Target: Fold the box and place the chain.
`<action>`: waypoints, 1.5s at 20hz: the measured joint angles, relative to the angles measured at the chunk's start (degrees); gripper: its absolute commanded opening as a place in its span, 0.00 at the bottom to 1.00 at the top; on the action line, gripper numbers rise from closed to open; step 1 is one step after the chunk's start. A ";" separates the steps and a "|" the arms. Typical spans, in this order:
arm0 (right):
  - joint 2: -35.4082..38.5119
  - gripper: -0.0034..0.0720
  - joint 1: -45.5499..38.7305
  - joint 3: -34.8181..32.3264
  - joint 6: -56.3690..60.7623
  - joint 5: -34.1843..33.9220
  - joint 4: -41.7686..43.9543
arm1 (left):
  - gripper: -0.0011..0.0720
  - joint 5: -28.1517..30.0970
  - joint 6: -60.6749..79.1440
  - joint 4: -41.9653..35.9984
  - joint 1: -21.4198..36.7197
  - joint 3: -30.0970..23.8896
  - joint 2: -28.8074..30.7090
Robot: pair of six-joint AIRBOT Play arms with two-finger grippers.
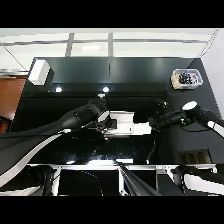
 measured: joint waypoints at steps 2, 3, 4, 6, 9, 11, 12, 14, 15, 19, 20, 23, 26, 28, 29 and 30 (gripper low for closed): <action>-0.13 0.86 0.57 2.14 -1.57 1.60 0.79 | 0.05 0.02 0.02 0.02 0.00 0.00 0.00; -0.15 0.86 0.79 3.19 -2.01 2.58 0.96 | 0.05 0.02 0.02 0.00 0.00 0.00 0.00; -0.22 0.86 0.92 4.22 -2.34 3.45 1.29 | 0.05 0.02 0.02 0.00 0.00 0.00 0.00; -0.26 0.86 1.16 5.64 -2.86 4.90 2.21 | 0.05 0.02 0.02 0.02 0.00 0.00 0.00; -0.26 0.86 2.14 6.62 -3.23 6.08 4.07 | 0.05 0.02 0.02 0.04 0.00 0.00 0.00; -0.26 0.86 3.91 6.93 -2.01 6.19 4.66 | 0.05 0.02 0.02 0.09 0.00 0.00 0.00; -0.17 0.86 5.14 7.04 -1.20 5.77 4.68 | 0.05 0.02 0.02 0.09 0.00 0.00 0.00; 0.37 0.86 7.61 7.13 0.68 3.72 4.79 | 0.05 0.02 0.02 0.09 0.00 0.00 0.00; 0.83 0.86 8.85 7.17 1.73 2.16 4.66 | 0.05 0.02 0.02 0.09 0.00 0.00 0.00; 3.78 0.86 13.97 7.23 9.70 -4.52 -1.03 | 0.05 0.02 0.04 0.11 0.00 0.00 0.00; 4.59 0.86 15.63 7.48 12.83 -6.25 -3.17 | 0.05 -0.07 0.02 0.13 0.00 0.00 0.00; 5.99 0.86 21.73 8.87 23.34 -10.60 -11.45 | 0.05 0.02 0.02 0.11 0.00 0.00 0.00; 6.47 0.83 28.28 10.82 33.38 -13.86 -19.78 | 0.05 0.07 0.02 0.11 0.00 0.00 0.00; 6.67 0.69 31.61 11.69 39.36 -15.39 -24.50 | 0.05 0.09 0.02 0.11 0.00 0.00 0.00; 6.71 0.69 32.89 11.96 41.99 -15.82 -26.64 | 0.05 0.09 0.02 0.11 0.00 0.00 0.00; 6.75 0.69 33.88 12.17 44.24 -16.28 -28.35 | 0.05 0.07 0.02 0.11 0.00 0.00 0.00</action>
